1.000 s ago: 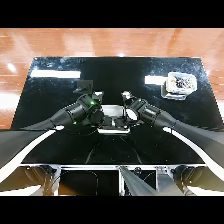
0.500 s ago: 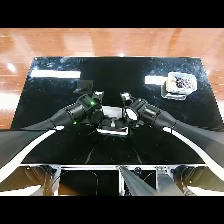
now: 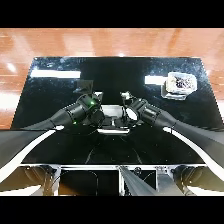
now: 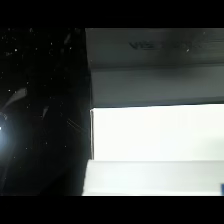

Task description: Fold the box and place the chain.

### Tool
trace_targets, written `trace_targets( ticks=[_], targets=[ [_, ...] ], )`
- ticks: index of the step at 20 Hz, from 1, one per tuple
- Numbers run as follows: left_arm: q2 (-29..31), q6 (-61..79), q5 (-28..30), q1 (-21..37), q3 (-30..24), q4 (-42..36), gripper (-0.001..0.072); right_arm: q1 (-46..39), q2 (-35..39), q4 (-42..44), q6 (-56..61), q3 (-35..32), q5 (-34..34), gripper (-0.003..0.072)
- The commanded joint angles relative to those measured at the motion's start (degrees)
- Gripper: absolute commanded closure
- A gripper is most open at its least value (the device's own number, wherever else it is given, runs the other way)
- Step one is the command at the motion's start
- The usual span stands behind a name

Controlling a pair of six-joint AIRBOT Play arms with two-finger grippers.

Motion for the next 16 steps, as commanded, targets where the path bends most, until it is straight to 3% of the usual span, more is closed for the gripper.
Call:
trace_targets(
  ticks=[1,2,3,7,10,16],
  targets=[
    [0.0,0.3,-0.1,0.0,0.0,0.2,0.0691,0.0,0.5,0.8,-1.7,0.0,0.2,0.0648],
    [0.0,0.3,-0.1,0.0,0.0,0.2,0.0691,0.0,0.8,1.6,-1.7,0.0,0.2,0.0474],
    [0.0,0.3,-0.1,0.0,0.0,0.2,0.0691,-0.1,1.0,1.8,-1.7,0.2,0.3,0.0244],
    [0.0,0.3,-0.1,0.0,0.0,0.2,0.0691,-0.1,2.1,1.5,-2.2,1.0,1.6,0.0233],
    [0.0,0.3,-0.1,0.0,0.0,0.2,0.0691,-0.1,5.3,1.1,-5.4,1.2,6.1,0.0233],
    [0.0,0.3,0.1,0.0,0.0,0.2,0.069,-0.1,18.7,-9.7,-6.5,1.1,17.6,0.0233]
  ],
)
